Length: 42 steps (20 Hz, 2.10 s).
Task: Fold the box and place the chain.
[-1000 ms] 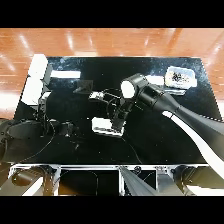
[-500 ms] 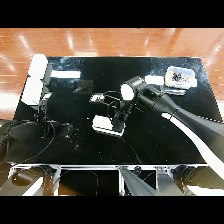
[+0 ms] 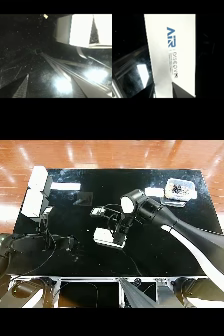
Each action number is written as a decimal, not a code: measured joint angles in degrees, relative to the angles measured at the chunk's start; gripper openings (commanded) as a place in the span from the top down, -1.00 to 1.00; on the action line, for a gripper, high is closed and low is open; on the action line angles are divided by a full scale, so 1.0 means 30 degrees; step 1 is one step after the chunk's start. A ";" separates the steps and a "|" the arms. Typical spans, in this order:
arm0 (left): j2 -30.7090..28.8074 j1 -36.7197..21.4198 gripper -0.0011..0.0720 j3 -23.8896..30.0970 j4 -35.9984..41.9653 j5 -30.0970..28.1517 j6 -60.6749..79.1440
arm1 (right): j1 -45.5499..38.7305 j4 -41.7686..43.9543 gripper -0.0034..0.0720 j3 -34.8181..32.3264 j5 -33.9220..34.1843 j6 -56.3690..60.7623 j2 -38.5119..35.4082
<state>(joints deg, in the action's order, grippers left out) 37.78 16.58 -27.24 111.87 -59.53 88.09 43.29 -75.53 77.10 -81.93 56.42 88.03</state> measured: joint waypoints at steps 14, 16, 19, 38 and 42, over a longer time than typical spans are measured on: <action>0.0000 0.0000 -0.73 0.0015 0.0051 0.0233 0.0000 | 0.0000 0.0576 0.19 -0.0189 0.0357 0.0066 0.0066; 0.0000 0.0000 -0.73 0.0015 0.0080 0.0386 0.0000 | 0.0000 0.0641 0.19 -0.0270 0.0386 0.0073 0.0131; 0.0000 0.0000 -0.73 0.0015 0.0087 0.0415 -0.0007 | 0.0000 0.0729 0.19 -0.0357 0.0430 0.0080 0.0197; 0.0000 0.0000 -0.73 0.0015 0.0109 0.0532 0.0000 | -0.1297 0.2164 0.83 -0.0612 0.3599 0.6280 -0.1858; 0.0000 0.0000 -0.73 0.0015 0.0313 0.0561 0.0000 | -0.2106 0.3235 0.83 -0.5391 0.9449 1.4695 -0.5464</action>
<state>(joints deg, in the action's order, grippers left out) 37.78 16.58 -27.20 112.81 -57.84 88.09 36.97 -65.82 60.93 -53.58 100.51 71.64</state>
